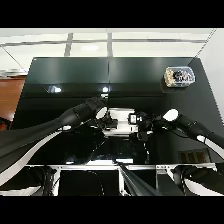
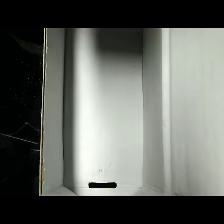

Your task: Fold the box and place the chain.

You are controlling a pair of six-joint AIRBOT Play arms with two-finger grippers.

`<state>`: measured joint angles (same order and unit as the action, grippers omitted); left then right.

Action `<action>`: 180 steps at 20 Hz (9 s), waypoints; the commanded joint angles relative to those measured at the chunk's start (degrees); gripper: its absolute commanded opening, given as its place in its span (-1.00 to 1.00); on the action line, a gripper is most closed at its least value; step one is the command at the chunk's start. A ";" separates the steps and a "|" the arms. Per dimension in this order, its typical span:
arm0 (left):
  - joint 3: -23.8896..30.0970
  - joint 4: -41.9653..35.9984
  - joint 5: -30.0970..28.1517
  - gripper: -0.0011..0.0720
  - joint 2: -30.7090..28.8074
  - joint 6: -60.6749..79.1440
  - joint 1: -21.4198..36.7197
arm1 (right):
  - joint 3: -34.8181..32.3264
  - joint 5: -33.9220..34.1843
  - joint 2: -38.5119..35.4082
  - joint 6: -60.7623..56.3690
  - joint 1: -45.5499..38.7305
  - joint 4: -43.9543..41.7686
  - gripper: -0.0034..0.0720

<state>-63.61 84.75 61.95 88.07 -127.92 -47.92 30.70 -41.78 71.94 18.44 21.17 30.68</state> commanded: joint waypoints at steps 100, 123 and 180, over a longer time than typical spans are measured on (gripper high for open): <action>-0.35 -1.46 -0.11 -0.89 0.35 0.42 0.09 | -7.56 -16.83 -6.05 -81.53 -24.65 0.92 -0.87; -0.33 -1.46 -0.24 -0.89 0.35 0.42 0.09 | 5.86 -14.58 -5.73 -92.91 -3.48 9.18 0.19; -0.79 0.37 0.33 -0.89 0.35 0.35 0.09 | 29.77 -36.61 -13.92 -140.69 17.81 72.26 -0.01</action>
<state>-64.05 83.90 61.84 88.44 -127.48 -47.86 59.83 -75.55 63.61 -123.92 41.54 93.80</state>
